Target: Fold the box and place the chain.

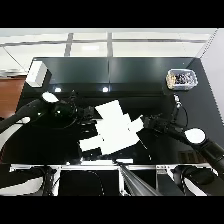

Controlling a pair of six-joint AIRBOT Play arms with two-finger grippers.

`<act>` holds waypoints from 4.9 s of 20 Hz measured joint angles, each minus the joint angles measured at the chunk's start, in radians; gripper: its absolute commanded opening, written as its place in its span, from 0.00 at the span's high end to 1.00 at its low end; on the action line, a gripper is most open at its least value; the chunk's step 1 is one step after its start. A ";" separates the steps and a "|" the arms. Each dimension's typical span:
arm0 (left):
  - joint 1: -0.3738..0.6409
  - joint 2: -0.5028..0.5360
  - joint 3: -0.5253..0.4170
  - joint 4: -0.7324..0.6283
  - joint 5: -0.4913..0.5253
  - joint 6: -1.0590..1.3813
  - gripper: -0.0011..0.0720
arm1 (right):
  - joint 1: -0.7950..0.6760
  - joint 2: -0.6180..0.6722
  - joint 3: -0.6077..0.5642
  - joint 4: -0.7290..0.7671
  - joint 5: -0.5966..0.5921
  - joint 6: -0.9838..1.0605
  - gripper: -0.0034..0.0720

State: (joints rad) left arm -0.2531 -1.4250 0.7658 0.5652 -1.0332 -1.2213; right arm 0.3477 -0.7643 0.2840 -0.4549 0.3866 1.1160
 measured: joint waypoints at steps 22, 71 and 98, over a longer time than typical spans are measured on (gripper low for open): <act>-0.082 -0.280 0.284 0.007 -0.388 0.322 0.95 | -0.013 0.000 0.023 -0.098 0.007 -0.001 0.10; -0.176 -0.099 0.160 0.134 0.056 1.217 0.95 | 0.304 -0.219 0.126 -0.404 0.174 -0.863 0.02; -0.208 -0.099 0.172 0.166 0.056 1.320 0.95 | 0.012 -0.357 0.272 -0.073 0.387 -1.251 0.02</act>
State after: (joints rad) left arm -0.4610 -1.5242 0.9375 0.7311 -0.9775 0.0982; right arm 0.3599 -1.1213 0.5556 -0.5282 0.7738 -0.1349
